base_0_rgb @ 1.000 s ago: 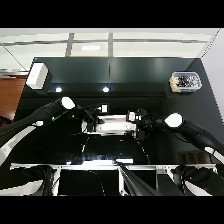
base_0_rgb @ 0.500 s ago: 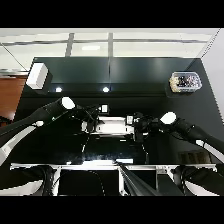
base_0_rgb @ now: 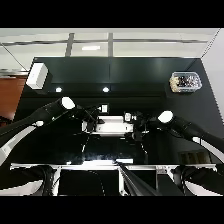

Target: Fold the box and place the chain.

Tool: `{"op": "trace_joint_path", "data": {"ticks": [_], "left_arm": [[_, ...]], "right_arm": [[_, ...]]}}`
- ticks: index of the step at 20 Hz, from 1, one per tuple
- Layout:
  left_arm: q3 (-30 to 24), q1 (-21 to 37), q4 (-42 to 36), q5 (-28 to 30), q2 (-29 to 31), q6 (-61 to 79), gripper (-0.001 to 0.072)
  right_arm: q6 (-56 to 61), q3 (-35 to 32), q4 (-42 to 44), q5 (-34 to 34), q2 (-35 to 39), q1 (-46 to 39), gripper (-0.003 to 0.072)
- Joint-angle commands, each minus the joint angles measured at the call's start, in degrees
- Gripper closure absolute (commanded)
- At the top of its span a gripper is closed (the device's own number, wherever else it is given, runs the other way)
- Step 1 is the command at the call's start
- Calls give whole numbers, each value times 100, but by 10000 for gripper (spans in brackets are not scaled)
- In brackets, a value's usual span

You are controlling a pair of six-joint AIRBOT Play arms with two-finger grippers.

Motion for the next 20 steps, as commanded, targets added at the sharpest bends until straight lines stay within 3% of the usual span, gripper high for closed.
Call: {"op": "trace_joint_path", "data": {"ticks": [1,13,14,15,18,19,20], "left_arm": [[0,0,4,-2,-2,9,685],[0,0,4,0,-2,9,684],[0,0,4,0,-2,9,684],[0,0,4,-2,-2,9,685],[2,0,4,0,-2,-20,682],[4,0,4,2,4,-33,662],[4,0,7,2,37,-33,547]], "right_arm": [[223,22,-254,22,-22,11,44],[223,20,-271,20,-22,11,50],[223,20,-271,20,-22,11,151],[223,20,-271,20,-22,11,188],[223,17,-271,20,-22,11,190],[225,17,-271,20,-22,11,190],[223,17,-271,20,-22,13,191]]}}
